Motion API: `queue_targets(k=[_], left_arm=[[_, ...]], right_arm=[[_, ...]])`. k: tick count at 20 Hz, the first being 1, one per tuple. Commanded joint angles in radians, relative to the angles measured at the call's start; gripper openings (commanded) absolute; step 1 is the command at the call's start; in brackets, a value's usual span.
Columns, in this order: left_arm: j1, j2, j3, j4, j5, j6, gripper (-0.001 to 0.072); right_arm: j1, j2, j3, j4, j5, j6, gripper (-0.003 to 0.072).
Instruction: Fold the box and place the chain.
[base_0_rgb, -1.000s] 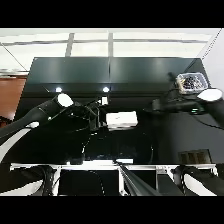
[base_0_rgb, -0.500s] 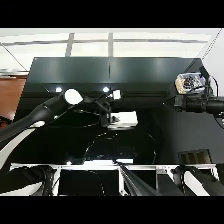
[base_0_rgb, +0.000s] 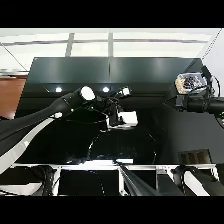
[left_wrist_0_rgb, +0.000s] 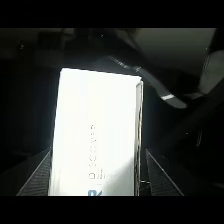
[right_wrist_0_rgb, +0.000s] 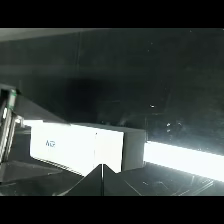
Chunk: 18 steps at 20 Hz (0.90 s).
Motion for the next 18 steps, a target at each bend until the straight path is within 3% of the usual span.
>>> queue_targets(k=[1, 13, 18], left_arm=[[-0.001, -0.014, 0.007, 0.001, -0.058, -0.011, 0.0711], [-0.072, -0.014, 0.015, 0.137, -0.048, -0.007, 0.0712], [-0.132, -0.028, 0.015, 0.166, 0.083, -0.003, 0.0712]], right_arm=[[-0.001, 0.001, 0.001, -0.001, -0.001, -0.002, 0.0026], [-0.001, 0.001, 0.001, -0.001, -0.012, -0.001, 0.0026], [-0.001, 0.001, 0.001, -0.001, -0.016, 0.000, 0.0026]])
